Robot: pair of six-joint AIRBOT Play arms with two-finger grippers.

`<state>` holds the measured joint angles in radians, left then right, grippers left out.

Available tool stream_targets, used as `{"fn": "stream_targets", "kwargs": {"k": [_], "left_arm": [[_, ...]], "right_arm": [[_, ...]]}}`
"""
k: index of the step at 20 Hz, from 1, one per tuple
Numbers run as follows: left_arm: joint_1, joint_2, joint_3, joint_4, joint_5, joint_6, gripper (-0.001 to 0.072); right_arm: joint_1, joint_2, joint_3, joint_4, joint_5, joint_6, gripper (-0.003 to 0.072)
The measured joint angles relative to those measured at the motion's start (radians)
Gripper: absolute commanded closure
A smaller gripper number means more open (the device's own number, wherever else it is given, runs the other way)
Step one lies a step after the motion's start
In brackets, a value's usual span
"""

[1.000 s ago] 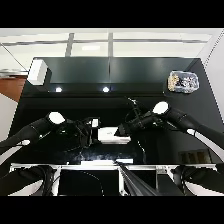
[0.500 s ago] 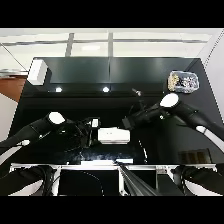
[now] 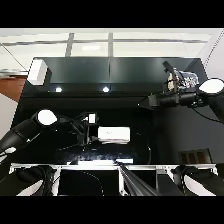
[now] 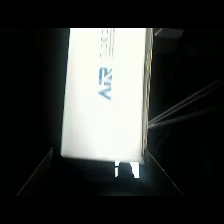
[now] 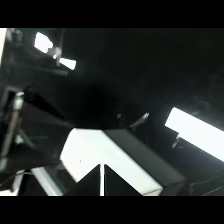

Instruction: Fold the box and place the chain.

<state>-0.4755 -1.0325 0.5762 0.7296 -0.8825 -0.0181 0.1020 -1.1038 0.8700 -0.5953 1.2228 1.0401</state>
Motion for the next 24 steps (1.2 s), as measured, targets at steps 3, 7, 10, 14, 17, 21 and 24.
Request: {"fn": "stream_targets", "kwargs": {"k": [3, 7, 10, 14, 17, 21, 24], "left_arm": [[-0.041, -0.016, 0.061, 0.007, -0.001, -0.058, -0.0003], [-0.104, -0.090, 0.099, 0.010, 0.008, -0.088, -0.0003], [-0.146, -0.134, 0.114, 0.002, 0.031, -0.095, -0.0003], [-0.175, -0.174, 0.140, -0.006, 0.058, -0.102, -0.0003], [-0.182, -0.185, 0.149, -0.008, 0.060, -0.103, -0.0003], [-0.186, -0.192, 0.153, -0.012, 0.060, -0.114, -0.0003], [-0.186, -0.199, 0.154, -0.012, 0.053, -0.122, -0.0001]], "right_arm": [[-0.018, 0.004, 0.002, -0.020, 0.002, 0.000, 0.0645], [-0.027, 0.005, 0.002, -0.039, 0.006, 0.000, 0.0645], [-0.029, 0.006, 0.002, -0.046, 0.005, 0.000, 0.0645], [-0.029, 0.005, 0.002, -0.052, 0.004, 0.000, 0.0645], [-0.029, 0.006, 0.002, -0.053, 0.004, 0.000, 0.0645], [-0.029, 0.006, 0.002, -0.053, 0.004, 0.000, 0.0645], [-0.029, 0.005, 0.002, -0.053, 0.004, 0.000, 0.0645]]}}
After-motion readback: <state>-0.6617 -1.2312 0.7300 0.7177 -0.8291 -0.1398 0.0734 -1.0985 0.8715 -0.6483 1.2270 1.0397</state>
